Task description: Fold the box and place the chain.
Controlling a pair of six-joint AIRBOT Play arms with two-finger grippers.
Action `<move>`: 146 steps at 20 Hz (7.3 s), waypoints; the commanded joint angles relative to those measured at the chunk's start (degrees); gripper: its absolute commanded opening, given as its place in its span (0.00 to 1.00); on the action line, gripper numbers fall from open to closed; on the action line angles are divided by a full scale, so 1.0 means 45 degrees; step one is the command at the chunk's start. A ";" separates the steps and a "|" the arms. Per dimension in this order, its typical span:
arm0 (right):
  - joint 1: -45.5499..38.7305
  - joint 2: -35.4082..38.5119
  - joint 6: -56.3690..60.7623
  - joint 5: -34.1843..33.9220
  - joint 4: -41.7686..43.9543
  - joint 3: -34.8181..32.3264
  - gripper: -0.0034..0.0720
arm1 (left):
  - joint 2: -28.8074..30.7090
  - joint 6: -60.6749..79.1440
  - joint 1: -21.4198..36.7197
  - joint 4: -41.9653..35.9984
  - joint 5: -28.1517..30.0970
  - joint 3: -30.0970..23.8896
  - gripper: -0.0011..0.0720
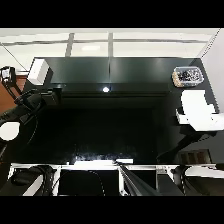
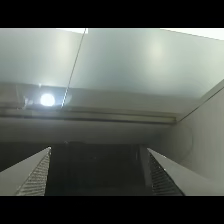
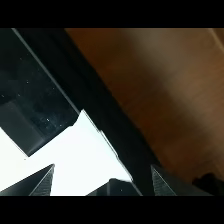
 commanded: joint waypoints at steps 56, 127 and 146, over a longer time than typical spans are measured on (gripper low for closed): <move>1.1608 0.8247 -0.5945 -0.1909 1.2614 -1.0656 0.06 | -1.1604 1.0350 -0.1001 -1.2910 -0.9530 0.4337 0.97; 1.6636 0.7203 -1.3206 -0.3395 0.6509 -1.0394 0.97 | -1.1438 2.0667 -0.4017 -0.6703 -0.6975 0.5712 0.05; 1.7588 0.6513 -1.3517 -0.6052 0.6625 -0.8942 0.97 | -1.1438 2.0667 -0.4017 -0.6713 -0.6999 0.5712 0.05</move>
